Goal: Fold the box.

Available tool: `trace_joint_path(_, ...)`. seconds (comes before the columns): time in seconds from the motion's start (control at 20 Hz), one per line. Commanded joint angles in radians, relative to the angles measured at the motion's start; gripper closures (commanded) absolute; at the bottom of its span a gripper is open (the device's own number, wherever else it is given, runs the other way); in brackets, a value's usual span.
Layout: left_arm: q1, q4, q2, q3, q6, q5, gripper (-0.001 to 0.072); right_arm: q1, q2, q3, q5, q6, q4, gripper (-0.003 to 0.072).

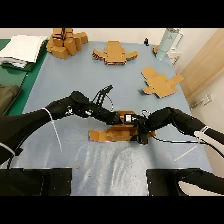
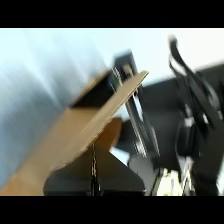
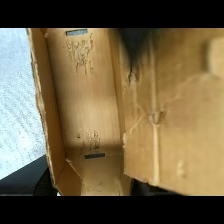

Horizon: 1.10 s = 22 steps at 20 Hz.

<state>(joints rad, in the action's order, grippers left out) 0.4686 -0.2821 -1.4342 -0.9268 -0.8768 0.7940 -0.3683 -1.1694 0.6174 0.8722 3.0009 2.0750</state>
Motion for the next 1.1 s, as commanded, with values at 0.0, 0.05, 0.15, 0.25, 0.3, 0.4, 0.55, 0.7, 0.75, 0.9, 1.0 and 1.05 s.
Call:
trace_joint_path(0.0, 0.003, 0.040, -0.036, -0.006, -0.016, -0.103, 0.0698, -0.001, 0.000, 0.000, 0.001, 0.000, 0.001, 0.0174)
trace_joint_path(0.05, 0.004, 0.029, -0.045, -0.006, -0.035, -0.103, 0.0698, -0.001, 0.000, 0.000, 0.000, 0.000, 0.001, 0.0174)
trace_joint_path(0.15, 0.004, -0.013, -0.071, -0.006, -0.077, -0.093, 0.0699, -0.001, 0.000, 0.000, 0.001, 0.000, 0.000, 0.0174)
trace_joint_path(0.25, 0.005, -0.042, -0.088, -0.006, -0.092, -0.093, 0.0698, -0.001, 0.000, 0.001, 0.001, 0.000, 0.001, 0.0174)
trace_joint_path(0.3, 0.005, -0.046, -0.095, -0.006, -0.093, -0.096, 0.0698, 0.000, 0.000, 0.000, 0.000, 0.000, 0.000, 0.0174)
trace_joint_path(0.4, 0.003, -0.059, -0.102, -0.007, -0.115, -0.096, 0.0699, -0.001, 0.000, 0.000, 0.000, 0.000, 0.000, 0.0174)
trace_joint_path(0.55, 0.003, -0.104, -0.110, -0.007, -0.142, -0.086, 0.0698, -0.001, 0.000, 0.000, 0.000, 0.000, 0.000, 0.0174)
trace_joint_path(0.7, -0.018, -0.099, -0.096, -0.030, -0.091, -0.037, 0.0699, 0.000, 0.000, 0.001, 0.000, 0.000, 0.000, 0.0174)
trace_joint_path(0.75, -0.036, -0.098, -0.073, -0.039, -0.079, -0.010, 0.0699, 0.000, 0.000, 0.000, 0.000, 0.000, 0.000, 0.0174)
trace_joint_path(0.9, -0.079, -0.103, 0.043, -0.036, -0.053, 0.080, 0.0700, 0.000, 0.000, 0.001, 0.000, 0.000, 0.000, 0.0174)
trace_joint_path(1.0, -0.073, -0.143, 0.146, -0.015, -0.047, 0.125, 0.0700, 0.000, 0.000, 0.000, 0.000, 0.000, 0.000, 0.0174)
trace_joint_path(1.05, -0.059, -0.169, 0.205, 0.010, -0.047, 0.124, 0.0700, 0.000, 0.000, 0.000, 0.000, 0.000, 0.000, 0.0174)
